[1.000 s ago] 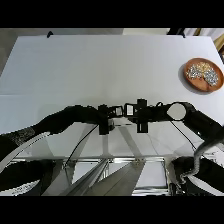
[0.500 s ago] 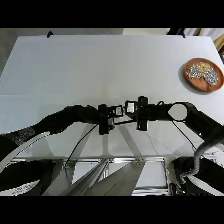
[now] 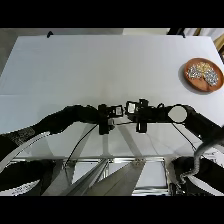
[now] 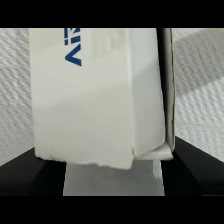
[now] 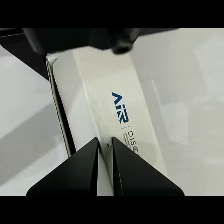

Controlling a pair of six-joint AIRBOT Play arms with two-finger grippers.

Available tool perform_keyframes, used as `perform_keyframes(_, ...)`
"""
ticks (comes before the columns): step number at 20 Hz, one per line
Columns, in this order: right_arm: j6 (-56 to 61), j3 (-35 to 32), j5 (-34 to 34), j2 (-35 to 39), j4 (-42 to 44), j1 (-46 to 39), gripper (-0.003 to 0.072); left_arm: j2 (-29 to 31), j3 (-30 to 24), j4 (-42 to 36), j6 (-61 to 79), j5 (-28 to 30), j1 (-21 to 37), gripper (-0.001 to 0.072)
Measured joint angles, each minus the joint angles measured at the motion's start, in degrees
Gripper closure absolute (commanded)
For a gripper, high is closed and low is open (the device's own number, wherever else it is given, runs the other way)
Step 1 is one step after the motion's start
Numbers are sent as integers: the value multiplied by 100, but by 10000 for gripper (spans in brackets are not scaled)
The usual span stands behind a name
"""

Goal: Fold the box and place the chain.

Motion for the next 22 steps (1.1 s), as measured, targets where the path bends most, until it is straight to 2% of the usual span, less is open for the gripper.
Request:
perform_keyframes(2, 4, -13, -4, 0, 20, 61, 553, 0, 0, 0, 0, 4, 0, 499)
perform_keyframes(4, 7, -17, 13, 0, 28, 98, 542, 0, 0, 2, 2, 11, 0, 499)
perform_keyframes(5, 9, -17, 33, 0, 17, 111, 485, 0, 0, 2, 2, 17, 0, 499)
perform_keyframes(10, 13, -22, 205, 22, -129, 140, 477, 0, -2, 4, 24, 72, -7, 499)
perform_keyframes(12, 11, -24, 245, 81, -184, 140, 413, 0, -2, -2, 22, 70, -11, 499)
perform_keyframes(14, -11, -26, 249, 166, -205, 140, 388, 0, -2, -4, 17, 68, -11, 499)
perform_keyframes(22, -50, -26, 254, 350, -98, 142, 390, 0, -2, -2, 0, 24, -11, 499)
